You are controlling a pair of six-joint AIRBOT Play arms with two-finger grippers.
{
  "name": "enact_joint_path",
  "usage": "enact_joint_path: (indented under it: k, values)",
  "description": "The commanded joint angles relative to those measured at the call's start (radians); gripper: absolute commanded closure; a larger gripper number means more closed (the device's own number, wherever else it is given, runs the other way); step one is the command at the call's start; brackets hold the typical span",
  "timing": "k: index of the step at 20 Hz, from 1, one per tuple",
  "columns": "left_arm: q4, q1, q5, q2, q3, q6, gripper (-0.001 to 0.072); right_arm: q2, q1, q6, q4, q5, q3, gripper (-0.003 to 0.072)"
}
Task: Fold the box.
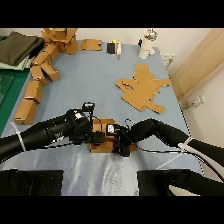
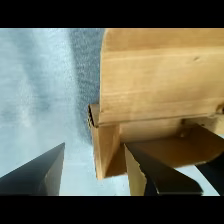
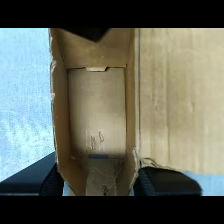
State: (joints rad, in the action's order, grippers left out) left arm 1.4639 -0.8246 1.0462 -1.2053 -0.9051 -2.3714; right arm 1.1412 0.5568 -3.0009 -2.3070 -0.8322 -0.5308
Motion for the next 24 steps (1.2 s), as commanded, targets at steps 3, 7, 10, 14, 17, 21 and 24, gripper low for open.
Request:
enact_joint_path:
  k: [3, 7, 10, 14, 17, 21, 24]
  values:
    - [-0.001, 0.001, 0.000, -0.069, 0.000, 0.001, 0.0166, 0.000, 0.000, 0.000, 0.000, 0.000, -0.001, 0.0218]
    - [-0.010, 0.001, 0.000, -0.096, 0.000, -0.001, 0.0298, 0.000, 0.000, 0.000, 0.000, 0.000, -0.001, 0.0218]
    - [-0.018, 0.001, -0.053, -0.096, -0.001, 0.000, 0.0470, 0.000, 0.000, 0.000, 0.000, 0.000, -0.001, 0.0218]
    - [-0.024, -0.011, -0.068, -0.096, 0.000, 0.002, 0.0695, 0.000, 0.000, 0.000, 0.000, 0.000, -0.001, 0.0218]
    - [-0.025, -0.018, -0.066, -0.096, 0.000, 0.002, 0.0695, 0.000, 0.000, 0.000, 0.000, 0.000, -0.001, 0.0218]
    - [-0.034, -0.018, -0.066, -0.095, -0.001, 0.002, 0.0693, 0.000, 0.000, 0.000, 0.000, 0.000, -0.001, 0.0218]
    - [-0.035, -0.017, -0.066, -0.095, -0.001, -0.003, 0.0237, 0.000, 0.000, 0.000, 0.000, 0.000, -0.001, 0.0218]
